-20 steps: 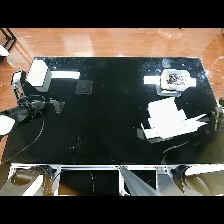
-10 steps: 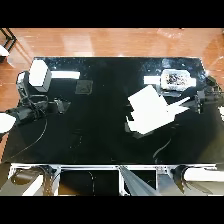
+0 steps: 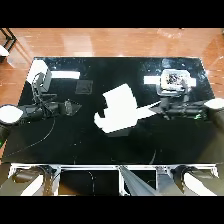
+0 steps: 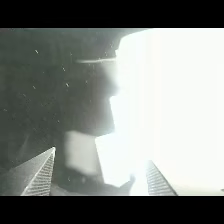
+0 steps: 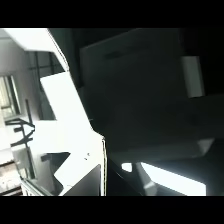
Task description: Fold the box and place the chain.
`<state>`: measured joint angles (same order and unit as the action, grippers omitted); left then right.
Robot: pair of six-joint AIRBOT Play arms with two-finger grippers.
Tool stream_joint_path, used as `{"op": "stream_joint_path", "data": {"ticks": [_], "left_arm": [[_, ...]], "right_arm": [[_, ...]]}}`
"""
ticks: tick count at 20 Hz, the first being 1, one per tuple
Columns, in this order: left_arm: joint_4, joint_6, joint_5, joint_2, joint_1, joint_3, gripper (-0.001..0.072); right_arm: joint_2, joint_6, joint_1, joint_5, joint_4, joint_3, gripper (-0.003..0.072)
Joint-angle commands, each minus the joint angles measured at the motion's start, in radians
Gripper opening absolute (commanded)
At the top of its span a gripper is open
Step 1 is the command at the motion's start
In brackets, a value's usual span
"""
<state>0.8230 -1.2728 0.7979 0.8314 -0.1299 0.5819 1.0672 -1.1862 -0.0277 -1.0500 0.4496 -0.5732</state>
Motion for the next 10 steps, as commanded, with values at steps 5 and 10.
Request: {"op": "stream_joint_path", "data": {"ticks": [5, 10], "left_arm": [[-0.047, 0.001, 0.154, 0.111, 0.009, 0.0, 0.064], [-0.048, 0.132, 0.335, 0.206, 0.086, -0.001, 0.064]], "right_arm": [[-0.05, 0.224, 0.373, 0.188, -0.061, 0.081, 0.0028], [-0.05, 0.305, 0.379, 0.266, -0.023, 0.081, 0.0028]]}}
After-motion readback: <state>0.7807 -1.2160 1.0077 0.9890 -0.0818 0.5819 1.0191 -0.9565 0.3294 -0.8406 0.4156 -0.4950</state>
